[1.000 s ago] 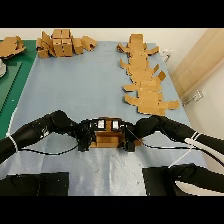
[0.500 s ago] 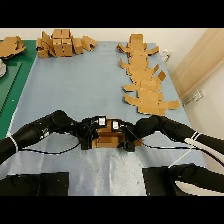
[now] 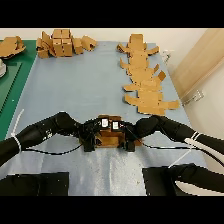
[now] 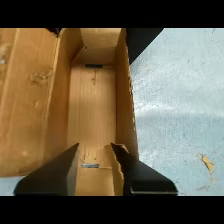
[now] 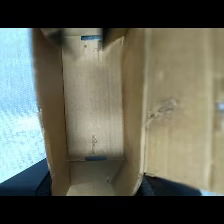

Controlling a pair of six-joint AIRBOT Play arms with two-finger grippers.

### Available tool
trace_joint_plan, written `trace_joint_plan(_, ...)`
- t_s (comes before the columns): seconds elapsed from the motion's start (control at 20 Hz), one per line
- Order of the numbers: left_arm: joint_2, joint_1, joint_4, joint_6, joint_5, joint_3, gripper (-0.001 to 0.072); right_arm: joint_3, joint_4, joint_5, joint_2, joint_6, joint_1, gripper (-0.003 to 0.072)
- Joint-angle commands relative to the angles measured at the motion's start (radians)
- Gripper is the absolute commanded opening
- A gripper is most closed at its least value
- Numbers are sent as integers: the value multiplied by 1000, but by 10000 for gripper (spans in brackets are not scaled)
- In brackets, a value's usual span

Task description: Fold the box.

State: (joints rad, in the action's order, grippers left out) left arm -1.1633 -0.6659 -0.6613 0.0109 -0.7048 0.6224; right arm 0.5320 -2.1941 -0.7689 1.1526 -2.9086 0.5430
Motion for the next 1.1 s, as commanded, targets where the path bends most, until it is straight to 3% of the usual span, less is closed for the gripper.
trace_joint_plan(0.0,-6,-2,12,1,-2,0,355,0,-1,0,0,2,1,297)
trace_joint_plan(0.25,-7,-2,12,1,-6,0,360,0,-1,0,0,2,1,297)
trace_joint_plan(0.35,-7,-2,12,1,-10,0,539,0,-1,0,0,2,1,297)
trace_joint_plan(0.7,-6,-2,11,5,-10,0,528,0,-1,0,0,2,1,297)
trace_joint_plan(0.75,-6,-1,6,9,-11,0,416,0,0,0,0,2,1,297)
trace_joint_plan(0.8,-5,-1,-14,18,-13,0,186,0,-1,0,0,2,1,297)
trace_joint_plan(0.85,1,-1,-59,52,-13,0,12,0,-1,0,0,2,1,297)
trace_joint_plan(1.05,95,22,-327,425,-47,0,12,0,0,0,0,2,1,297)
